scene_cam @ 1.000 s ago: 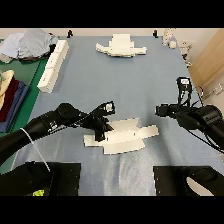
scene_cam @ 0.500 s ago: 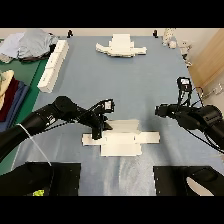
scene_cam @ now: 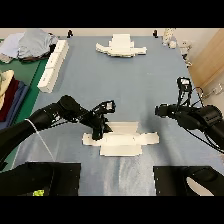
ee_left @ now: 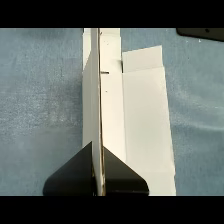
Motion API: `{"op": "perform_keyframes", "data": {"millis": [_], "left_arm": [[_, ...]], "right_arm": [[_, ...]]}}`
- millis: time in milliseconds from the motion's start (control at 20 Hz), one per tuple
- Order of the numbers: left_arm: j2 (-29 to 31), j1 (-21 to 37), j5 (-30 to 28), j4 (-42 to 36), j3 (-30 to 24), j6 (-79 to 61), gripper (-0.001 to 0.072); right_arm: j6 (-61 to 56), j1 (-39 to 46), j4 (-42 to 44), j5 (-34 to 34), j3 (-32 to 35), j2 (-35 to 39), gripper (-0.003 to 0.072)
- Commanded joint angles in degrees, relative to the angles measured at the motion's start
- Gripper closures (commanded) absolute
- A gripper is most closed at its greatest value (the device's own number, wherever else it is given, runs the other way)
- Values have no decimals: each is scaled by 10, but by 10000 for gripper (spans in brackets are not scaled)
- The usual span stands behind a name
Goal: Fold the box.
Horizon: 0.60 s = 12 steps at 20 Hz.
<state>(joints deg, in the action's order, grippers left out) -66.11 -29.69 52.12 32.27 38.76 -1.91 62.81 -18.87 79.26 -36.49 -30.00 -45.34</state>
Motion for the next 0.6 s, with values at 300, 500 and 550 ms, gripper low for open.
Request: {"op": "perform_keyframes", "data": {"millis": [300, 500, 550], "left_arm": [[-10, 1, 4, 3, 0, 17, 697], [-10, 1, 4, 3, 0, 17, 697], [-10, 0, 4, 3, 0, 17, 697]], "right_arm": [[63, -9, 138, -49, -1, 1, 609], [148, -63, 247, -185, -2, 17, 681], [147, -95, 253, -216, -2, 31, 682]]}}
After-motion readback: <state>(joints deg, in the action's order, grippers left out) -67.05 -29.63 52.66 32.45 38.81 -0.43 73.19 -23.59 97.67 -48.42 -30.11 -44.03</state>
